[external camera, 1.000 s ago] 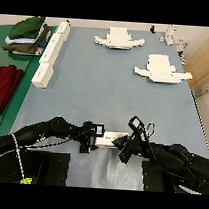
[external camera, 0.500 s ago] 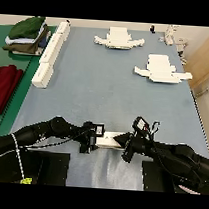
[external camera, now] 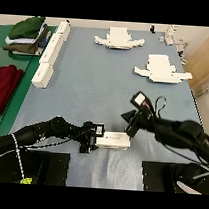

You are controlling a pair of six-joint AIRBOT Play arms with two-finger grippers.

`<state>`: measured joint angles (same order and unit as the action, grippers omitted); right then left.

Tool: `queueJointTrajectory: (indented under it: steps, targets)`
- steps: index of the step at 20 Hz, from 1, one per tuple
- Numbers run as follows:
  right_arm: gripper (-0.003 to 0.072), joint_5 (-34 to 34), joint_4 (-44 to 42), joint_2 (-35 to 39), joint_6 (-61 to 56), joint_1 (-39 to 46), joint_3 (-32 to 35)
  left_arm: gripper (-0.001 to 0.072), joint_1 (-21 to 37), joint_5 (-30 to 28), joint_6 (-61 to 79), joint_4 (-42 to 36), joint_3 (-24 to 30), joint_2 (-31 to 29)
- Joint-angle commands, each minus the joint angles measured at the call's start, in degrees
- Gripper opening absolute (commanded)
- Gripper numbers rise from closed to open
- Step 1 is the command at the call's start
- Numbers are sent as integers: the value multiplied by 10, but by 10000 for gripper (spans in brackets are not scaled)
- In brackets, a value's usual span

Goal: Fold the box.

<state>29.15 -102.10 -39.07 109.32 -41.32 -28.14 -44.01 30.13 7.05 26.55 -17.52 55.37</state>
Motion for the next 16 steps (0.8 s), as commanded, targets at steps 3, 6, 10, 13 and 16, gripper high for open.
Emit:
queueJointTrajectory:
  steps: [3,6,10,13,16]
  targets:
    - [9,203,127,-146,-176,146,-194,422,1,0,0,0,0,0]
    - [9,292,134,-224,-243,192,-261,422,1,0,0,0,0,0]
    - [10,335,134,-284,-286,206,-284,422,1,0,0,0,0,0]
    - [10,337,119,-292,-285,206,-284,422,1,0,0,0,0,0]
    - [10,337,119,-292,-285,206,-284,422,1,-2,0,0,0,0]
